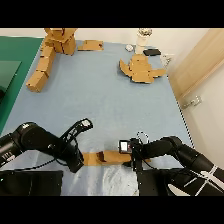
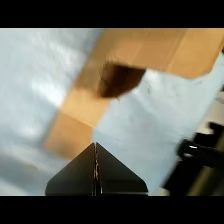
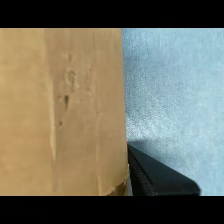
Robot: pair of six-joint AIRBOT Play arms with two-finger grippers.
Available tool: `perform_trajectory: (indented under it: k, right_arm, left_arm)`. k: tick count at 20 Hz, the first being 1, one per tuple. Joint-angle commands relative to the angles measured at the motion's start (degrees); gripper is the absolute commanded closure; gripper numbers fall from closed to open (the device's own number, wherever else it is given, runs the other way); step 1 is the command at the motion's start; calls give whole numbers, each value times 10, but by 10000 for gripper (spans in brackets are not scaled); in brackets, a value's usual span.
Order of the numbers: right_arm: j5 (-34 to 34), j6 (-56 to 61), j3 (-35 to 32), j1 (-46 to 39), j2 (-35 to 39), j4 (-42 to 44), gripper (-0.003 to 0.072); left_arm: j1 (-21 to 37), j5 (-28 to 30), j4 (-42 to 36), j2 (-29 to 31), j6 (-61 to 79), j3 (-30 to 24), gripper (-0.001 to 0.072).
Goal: Fold the box.
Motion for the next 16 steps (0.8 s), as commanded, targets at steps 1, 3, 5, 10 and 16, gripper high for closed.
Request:
perform_trajectory:
  k: [1, 3, 5, 10, 16]
  right_arm:
    - [0, 0, 0, 0, 0, 0, 177]
    - [0, 0, 0, 0, 0, 0, 177]
    - [0, 0, 0, 0, 0, 0, 177]
    - [0, 0, 0, 0, 0, 0, 177]
    - [0, 0, 0, 0, 0, 0, 177]
  left_arm:
    - [-30, -20, -150, 5, -160, -38, 697]
    - [-78, 116, -275, -9, -145, -73, 697]
    - [-129, 260, -366, -29, -109, -89, 698]
    - [-179, 455, -546, -75, 30, -88, 698]
    - [-177, 579, -567, -76, 48, -75, 697]
